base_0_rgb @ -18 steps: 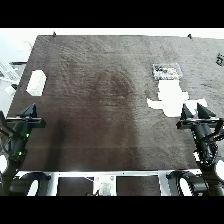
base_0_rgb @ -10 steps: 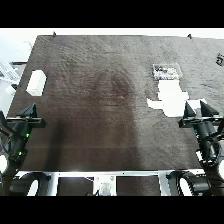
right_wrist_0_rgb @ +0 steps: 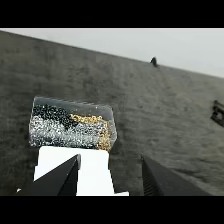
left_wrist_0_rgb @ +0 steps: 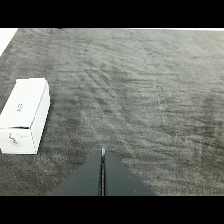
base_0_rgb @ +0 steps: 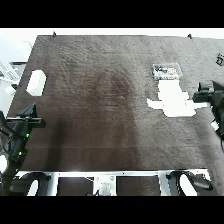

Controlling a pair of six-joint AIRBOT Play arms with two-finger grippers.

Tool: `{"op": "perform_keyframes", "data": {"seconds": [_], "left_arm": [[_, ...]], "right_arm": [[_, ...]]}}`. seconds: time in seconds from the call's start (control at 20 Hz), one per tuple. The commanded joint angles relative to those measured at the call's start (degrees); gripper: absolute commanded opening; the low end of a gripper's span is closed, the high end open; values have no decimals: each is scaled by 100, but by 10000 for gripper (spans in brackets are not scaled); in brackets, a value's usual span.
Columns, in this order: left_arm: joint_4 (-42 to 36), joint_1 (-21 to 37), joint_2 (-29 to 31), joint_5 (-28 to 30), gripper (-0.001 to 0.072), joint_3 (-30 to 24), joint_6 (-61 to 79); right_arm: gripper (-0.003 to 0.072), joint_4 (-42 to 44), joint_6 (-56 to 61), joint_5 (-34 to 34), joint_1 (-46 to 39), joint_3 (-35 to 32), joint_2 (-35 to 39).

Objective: Fold the box and place the chain.

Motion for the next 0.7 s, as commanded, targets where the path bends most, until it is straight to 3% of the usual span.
{"op": "perform_keyframes", "data": {"seconds": [0.0, 0.1, 0.25, 0.35, 0.45, 0.65], "left_arm": [[0, 4, -2, 2, 21, 4, 2], [0, 4, -2, 0, 21, 4, 2], [0, 4, -2, 0, 21, 4, 2], [0, 4, -2, -4, 21, 4, 2], [0, 4, -2, -2, 21, 4, 2], [0, 4, -2, -17, 21, 4, 2]], "right_arm": [[454, -802, 1565, 1873, -1296, 1027, -1495], [455, -1436, 2490, 2682, -2050, 1351, -1991], [453, -1475, 2503, 2837, -2898, 1416, -2055], [456, -2610, 3147, 3388, -3412, 1788, -2253], [477, -3368, 3727, 4006, -3685, 2516, -2973], [477, -4376, 4286, 6159, -3805, 4463, -4636]]}}
